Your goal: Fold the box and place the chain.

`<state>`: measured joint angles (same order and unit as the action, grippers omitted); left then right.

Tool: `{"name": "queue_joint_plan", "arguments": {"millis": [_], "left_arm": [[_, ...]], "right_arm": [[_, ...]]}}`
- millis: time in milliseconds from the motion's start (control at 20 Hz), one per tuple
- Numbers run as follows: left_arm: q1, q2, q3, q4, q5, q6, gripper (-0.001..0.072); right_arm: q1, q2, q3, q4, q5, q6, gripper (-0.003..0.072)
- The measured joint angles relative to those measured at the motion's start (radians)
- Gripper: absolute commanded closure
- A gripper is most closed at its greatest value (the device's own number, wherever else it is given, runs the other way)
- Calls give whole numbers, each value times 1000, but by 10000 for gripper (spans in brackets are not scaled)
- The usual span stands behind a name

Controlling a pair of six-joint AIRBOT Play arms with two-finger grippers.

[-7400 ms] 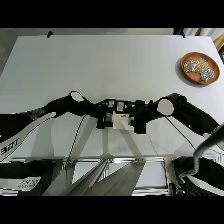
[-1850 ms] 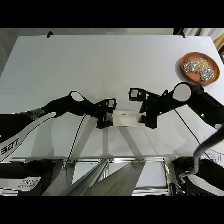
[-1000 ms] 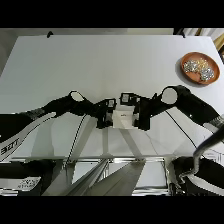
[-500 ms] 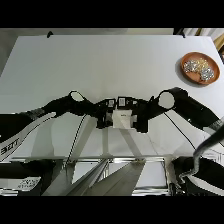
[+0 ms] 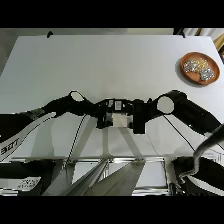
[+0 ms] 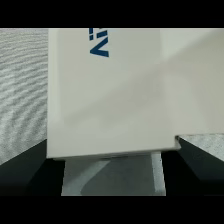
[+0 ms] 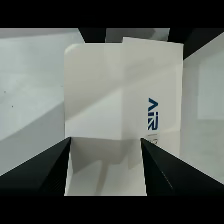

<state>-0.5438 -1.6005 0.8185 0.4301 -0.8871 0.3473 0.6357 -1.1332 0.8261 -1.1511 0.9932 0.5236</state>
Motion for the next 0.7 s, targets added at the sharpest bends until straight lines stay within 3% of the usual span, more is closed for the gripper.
{"name": "queue_joint_plan", "arguments": {"millis": [700], "left_arm": [[0,0,0,0,0,0,502]], "right_arm": [[10,5,0,0,10,0,197]]}}
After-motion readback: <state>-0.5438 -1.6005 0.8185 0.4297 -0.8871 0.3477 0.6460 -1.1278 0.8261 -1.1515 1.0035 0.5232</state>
